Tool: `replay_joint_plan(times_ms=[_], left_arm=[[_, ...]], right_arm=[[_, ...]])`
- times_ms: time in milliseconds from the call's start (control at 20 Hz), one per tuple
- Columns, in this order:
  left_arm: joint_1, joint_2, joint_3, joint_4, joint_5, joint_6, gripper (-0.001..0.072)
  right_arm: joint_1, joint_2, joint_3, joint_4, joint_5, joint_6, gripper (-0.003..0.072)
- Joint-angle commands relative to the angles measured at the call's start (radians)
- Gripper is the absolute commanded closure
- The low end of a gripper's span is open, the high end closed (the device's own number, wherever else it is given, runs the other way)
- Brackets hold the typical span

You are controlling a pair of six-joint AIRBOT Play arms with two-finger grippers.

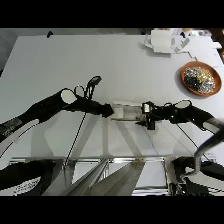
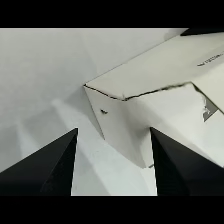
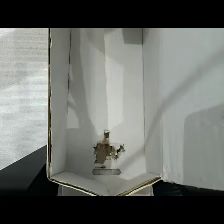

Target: Fold the box and place the chain.

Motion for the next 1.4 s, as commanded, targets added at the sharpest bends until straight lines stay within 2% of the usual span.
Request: replay_joint_plan(times_ms=[0, 350, 600, 650, 750, 1050, 1200, 1350], left_arm=[[-0.027, -0.018, 0.049, 0.111, -0.015, -0.132, 0.0204], [-0.111, -0.087, 0.149, 0.227, -0.097, -0.281, 0.0205], [-0.155, -0.108, 0.212, 0.386, -0.146, -0.471, 0.0220], [-0.164, -0.121, 0.230, 0.409, -0.169, -0.504, 0.0222], [-0.184, -0.161, 0.279, 0.451, -0.221, -0.594, 0.0321], [-0.232, -0.310, 0.468, 0.505, -0.392, -0.737, 0.0324], [-0.249, -0.349, 0.512, 0.570, -0.469, -0.856, 0.0324], [-0.254, -0.375, 0.563, 0.605, -0.491, -0.922, 0.0324]], right_arm=[[0.000, 0.001, 0.000, 0.000, 0.000, 0.000, 0.0249], [0.000, 0.001, 0.001, 0.000, 0.000, 0.000, 0.0249], [0.000, 0.001, 0.001, 0.000, 0.000, 0.000, 0.0249], [0.000, 0.001, 0.001, 0.000, 0.000, 0.000, 0.0249], [0.000, 0.001, 0.001, 0.000, 0.001, 0.000, 0.0249], [0.000, 0.001, 0.001, 0.000, 0.001, 0.000, 0.0249], [0.000, 0.001, 0.001, 0.000, 0.000, 0.000, 0.0249], [0.000, 0.001, 0.001, 0.000, 0.000, 0.000, 0.0249]])
